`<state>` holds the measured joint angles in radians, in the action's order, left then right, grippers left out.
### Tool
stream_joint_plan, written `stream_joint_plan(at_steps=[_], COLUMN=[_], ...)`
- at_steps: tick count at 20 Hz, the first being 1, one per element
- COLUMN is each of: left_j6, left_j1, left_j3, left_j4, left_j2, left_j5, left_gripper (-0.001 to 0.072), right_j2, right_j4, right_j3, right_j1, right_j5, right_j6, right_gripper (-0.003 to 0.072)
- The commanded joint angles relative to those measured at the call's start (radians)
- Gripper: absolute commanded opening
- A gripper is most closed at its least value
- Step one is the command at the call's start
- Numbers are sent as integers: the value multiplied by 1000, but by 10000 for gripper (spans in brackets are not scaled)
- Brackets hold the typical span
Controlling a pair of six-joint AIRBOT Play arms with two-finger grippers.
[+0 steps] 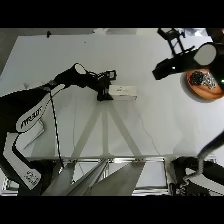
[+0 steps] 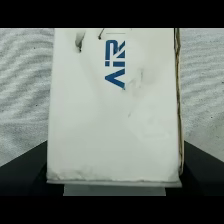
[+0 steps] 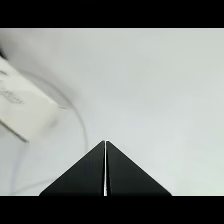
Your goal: Fold the box and place the chain.
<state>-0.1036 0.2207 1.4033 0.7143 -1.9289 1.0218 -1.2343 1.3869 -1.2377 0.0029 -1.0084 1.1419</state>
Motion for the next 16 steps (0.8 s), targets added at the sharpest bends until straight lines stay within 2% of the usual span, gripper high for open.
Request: stream_joint_plan(at_steps=[1,3,6,12,16], left_j6=[0,-1,0,-3,-3], left_j1=[-1,-1,-1,5,6], left_j3=[0,0,0,0,0], left_j4=[0,1,0,-2,-6], left_j2=[0,0,0,-2,-2], left_j5=[0,-1,0,-8,24], left_gripper=[19,19,19,19,18], right_j2=[24,24,24,24,24], right_j4=[239,338,333,332,332], right_j3=[0,0,0,-1,0], right_j1=[-106,-147,-192,-197,-198], right_j5=[-40,-55,-94,-94,-94], right_j6=[97,117,117,117,117], right_gripper=[10,11,12,12,12])
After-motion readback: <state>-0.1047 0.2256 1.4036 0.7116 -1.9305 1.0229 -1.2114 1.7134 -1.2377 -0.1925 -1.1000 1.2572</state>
